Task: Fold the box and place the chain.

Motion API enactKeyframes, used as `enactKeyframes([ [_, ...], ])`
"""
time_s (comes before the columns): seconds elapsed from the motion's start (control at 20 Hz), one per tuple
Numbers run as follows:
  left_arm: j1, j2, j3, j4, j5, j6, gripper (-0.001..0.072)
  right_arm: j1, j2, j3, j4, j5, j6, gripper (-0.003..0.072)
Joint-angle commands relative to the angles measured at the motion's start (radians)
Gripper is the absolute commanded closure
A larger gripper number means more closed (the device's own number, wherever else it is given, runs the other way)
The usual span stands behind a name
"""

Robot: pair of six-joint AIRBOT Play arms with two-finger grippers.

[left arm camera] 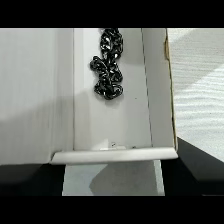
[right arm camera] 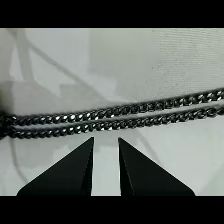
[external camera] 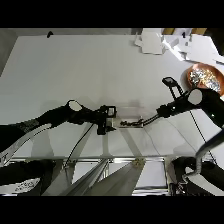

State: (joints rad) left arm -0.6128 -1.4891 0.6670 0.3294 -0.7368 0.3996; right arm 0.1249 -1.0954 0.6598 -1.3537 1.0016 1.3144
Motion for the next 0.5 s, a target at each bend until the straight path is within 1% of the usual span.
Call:
enactKeyframes([
  [0.0,0.0,0.001,0.0,0.0,0.0,0.0,0.0602,-0.001,-0.02,-0.043,-0.006,-0.027,0.04,0.051],
  [0.15,0.0,0.001,0.0,0.0,0.0,0.0,0.0602,-0.001,-0.02,-0.047,-0.016,-0.035,0.043,0.0508],
  [0.25,0.0,0.001,0.0,0.0,0.0,0.0,0.0602,-0.001,-0.021,-0.047,-0.039,-0.054,0.075,0.0451],
  [0.45,0.0,0.001,0.0,0.0,0.0,0.0,0.0602,-0.001,-0.021,-0.047,-0.066,-0.079,0.1,0.0453],
])
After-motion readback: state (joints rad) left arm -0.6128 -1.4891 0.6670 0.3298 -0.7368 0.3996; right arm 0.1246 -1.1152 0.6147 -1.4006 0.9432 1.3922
